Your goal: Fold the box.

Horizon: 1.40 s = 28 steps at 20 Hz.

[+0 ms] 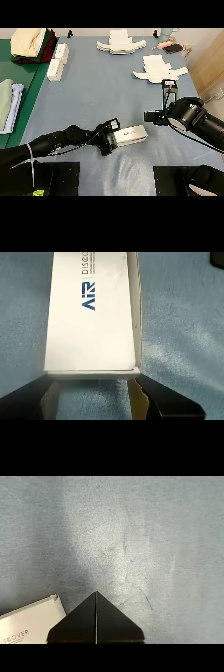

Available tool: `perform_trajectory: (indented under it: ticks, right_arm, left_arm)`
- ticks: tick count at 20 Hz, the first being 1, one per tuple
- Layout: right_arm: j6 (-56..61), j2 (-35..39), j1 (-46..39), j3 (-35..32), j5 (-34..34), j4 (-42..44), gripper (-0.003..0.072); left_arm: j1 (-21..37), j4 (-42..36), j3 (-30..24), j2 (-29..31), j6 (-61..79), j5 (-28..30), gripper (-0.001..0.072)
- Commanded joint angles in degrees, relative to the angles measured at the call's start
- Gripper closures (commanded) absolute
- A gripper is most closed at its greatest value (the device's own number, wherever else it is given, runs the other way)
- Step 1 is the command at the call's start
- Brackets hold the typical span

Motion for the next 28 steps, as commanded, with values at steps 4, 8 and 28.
perform_trajectory:
  ticks: [4,8,28]
  right_arm:
    - [0.2,0.0,0.0,0.1,-0.1,0.1,0.0682]
    - [0.2,0.0,0.0,0.1,-0.1,0.0,0.0682]
    - [0.1,0.0,0.0,0.1,-0.9,0.1,0.0682]
  left_arm:
    - [0.0,1.0,0.5,-3.0,-1.2,-1.9,0.0120]
    - [0.0,0.4,0.5,-3.0,-1.2,-1.9,0.0120]
    - [-0.1,-0.7,0.6,-3.1,-1.3,-0.3,-0.0011]
